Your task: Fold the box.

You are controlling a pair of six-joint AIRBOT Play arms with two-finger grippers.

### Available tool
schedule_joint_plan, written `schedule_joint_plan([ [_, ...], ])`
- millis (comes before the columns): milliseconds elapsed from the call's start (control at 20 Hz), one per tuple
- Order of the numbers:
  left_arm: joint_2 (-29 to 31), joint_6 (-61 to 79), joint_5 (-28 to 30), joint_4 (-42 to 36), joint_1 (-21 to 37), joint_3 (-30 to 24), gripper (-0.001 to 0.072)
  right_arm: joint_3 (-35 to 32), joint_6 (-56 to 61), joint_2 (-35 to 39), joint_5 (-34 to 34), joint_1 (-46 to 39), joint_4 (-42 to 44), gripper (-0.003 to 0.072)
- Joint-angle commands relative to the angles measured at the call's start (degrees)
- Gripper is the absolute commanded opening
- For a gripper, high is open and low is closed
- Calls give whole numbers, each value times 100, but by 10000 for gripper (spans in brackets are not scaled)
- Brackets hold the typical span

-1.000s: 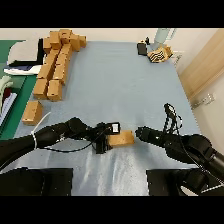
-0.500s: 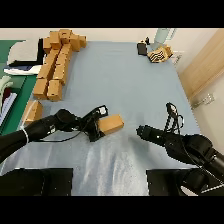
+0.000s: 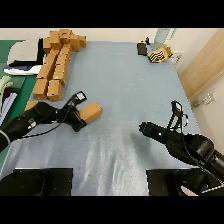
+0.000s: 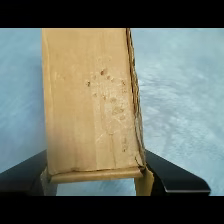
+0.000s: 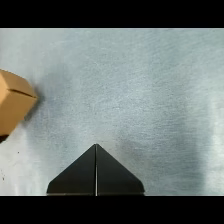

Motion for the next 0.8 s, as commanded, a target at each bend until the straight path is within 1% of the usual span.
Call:
schedule_joint_plan([
  [0,339,-586,-302,195,634,2,603,4,39,7,4,-2,-48,2],
  [150,348,-603,-658,192,1093,-9,603,4,39,7,4,-2,-46,1],
  [400,348,-885,-704,199,1928,-9,603,4,39,7,4,-2,-48,2],
  [550,348,-885,-846,284,2463,-9,603,4,37,7,4,-2,-48,1],
  [750,345,-885,-914,457,2968,-9,603,4,37,7,2,-2,-48,1],
])
